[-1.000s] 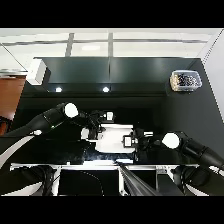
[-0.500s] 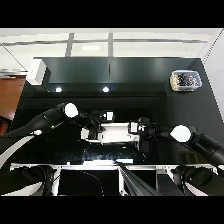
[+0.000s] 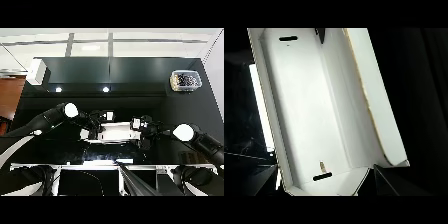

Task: Fold the box and place the chain.

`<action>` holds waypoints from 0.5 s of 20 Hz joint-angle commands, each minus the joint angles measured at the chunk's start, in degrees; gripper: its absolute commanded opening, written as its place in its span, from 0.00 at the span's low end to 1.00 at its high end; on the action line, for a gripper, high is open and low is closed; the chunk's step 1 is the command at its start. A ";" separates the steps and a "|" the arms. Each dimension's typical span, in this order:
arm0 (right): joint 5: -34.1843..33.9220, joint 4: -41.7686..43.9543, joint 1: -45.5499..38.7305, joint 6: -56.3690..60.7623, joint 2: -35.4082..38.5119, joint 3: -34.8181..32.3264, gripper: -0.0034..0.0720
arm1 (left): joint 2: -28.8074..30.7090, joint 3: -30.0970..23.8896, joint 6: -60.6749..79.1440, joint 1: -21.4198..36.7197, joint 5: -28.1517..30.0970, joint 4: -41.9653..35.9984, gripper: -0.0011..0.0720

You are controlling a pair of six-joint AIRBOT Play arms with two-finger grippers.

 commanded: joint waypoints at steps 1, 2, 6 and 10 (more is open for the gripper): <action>0.46 -1.27 -0.02 2.08 0.04 0.04 0.98 | 0.00 0.04 -0.07 -0.02 0.00 -0.02 0.05; 0.37 -1.92 -0.02 2.08 0.04 0.04 0.98 | 0.00 0.04 -0.07 -0.02 0.00 -0.02 0.05; -0.92 -2.36 -0.02 2.75 0.02 0.02 0.98 | 0.00 0.04 -0.07 -0.02 0.00 -0.02 0.05; -1.14 -1.40 -0.02 1.95 -0.42 0.00 0.98 | 0.00 0.04 -0.04 -0.02 0.02 -0.02 0.05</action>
